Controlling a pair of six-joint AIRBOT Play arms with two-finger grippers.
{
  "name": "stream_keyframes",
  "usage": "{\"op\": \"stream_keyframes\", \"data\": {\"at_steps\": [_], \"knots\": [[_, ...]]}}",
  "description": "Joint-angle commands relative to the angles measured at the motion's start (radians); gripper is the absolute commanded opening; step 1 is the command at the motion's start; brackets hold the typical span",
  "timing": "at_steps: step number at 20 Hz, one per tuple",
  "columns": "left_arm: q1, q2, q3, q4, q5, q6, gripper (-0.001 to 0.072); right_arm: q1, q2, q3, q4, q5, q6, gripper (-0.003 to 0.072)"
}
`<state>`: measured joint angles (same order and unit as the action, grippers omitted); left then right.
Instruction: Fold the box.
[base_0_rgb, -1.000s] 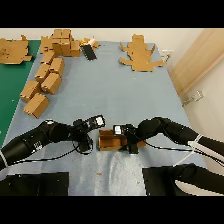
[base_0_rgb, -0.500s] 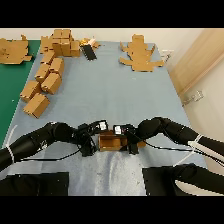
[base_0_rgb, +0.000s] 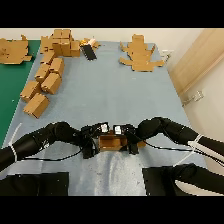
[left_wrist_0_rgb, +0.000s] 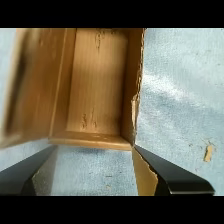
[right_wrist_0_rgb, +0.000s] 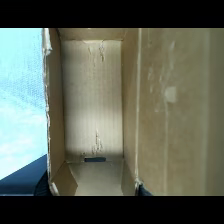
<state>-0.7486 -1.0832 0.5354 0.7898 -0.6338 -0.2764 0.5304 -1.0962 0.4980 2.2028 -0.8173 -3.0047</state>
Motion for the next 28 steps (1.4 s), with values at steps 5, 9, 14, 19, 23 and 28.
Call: {"op": "stream_keyframes", "data": {"at_steps": [5, 9, 14, 19, 23, 28], "knots": [[0.000, -0.028, 0.000, -0.088, 0.011, 0.084, 0.0677, 0.001, 0.000, -0.001, 0.000, 0.000, 0.000, 0.0437], [0.000, -0.066, 0.000, -0.108, 0.049, 0.121, 0.0676, 0.001, 0.000, -0.001, 0.000, 0.000, 0.000, 0.0437], [0.000, -0.071, 0.000, -0.122, 0.051, 0.161, 0.0676, 0.001, 0.000, -0.001, 0.000, 0.000, 0.000, 0.0437], [0.000, -0.082, 0.000, -0.126, 0.060, 0.185, 0.0676, 0.001, 0.000, -0.001, 0.000, 0.000, 0.000, 0.0437], [0.000, -0.082, 0.000, -0.166, 0.059, 0.228, 0.0675, 0.001, 0.000, -0.001, 0.000, 0.000, 0.000, 0.0437], [0.000, -0.082, 0.000, -0.166, 0.057, 0.229, 0.0470, 0.001, 0.000, -0.001, 0.000, 0.000, 0.000, 0.0437]]}}
